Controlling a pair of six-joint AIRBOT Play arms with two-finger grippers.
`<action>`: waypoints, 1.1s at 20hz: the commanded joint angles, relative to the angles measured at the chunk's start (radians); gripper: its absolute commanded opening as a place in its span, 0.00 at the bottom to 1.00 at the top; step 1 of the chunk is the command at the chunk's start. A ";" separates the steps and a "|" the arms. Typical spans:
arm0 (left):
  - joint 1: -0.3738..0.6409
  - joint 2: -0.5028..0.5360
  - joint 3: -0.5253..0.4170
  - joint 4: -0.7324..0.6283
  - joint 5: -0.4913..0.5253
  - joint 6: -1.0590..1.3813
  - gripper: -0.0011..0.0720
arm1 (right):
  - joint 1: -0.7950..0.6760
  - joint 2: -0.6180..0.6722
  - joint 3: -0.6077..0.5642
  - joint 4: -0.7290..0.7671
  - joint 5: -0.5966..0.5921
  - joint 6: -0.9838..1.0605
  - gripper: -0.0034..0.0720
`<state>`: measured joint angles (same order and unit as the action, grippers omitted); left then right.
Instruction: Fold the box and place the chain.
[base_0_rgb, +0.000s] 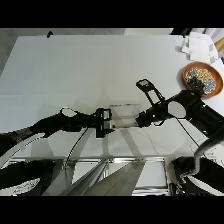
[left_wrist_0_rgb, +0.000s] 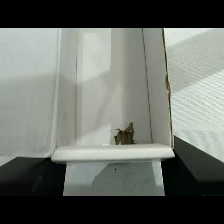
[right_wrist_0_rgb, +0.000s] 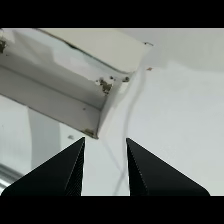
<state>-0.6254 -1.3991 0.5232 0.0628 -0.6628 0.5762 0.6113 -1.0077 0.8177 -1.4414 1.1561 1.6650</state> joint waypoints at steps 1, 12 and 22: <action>0.000 0.000 0.000 0.000 0.000 0.000 0.11 | -0.001 0.041 0.001 -0.003 0.045 -0.026 0.44; 0.000 0.000 0.000 0.000 0.000 0.000 0.11 | -0.001 0.040 0.001 -0.003 0.032 -0.025 0.44; 0.000 0.000 0.000 0.000 0.000 0.000 0.11 | -0.001 0.040 0.001 -0.001 0.032 -0.025 0.44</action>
<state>-0.6254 -1.3991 0.5232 0.0624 -0.6628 0.5762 0.6113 -0.9684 0.8173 -1.4441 1.1885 1.6398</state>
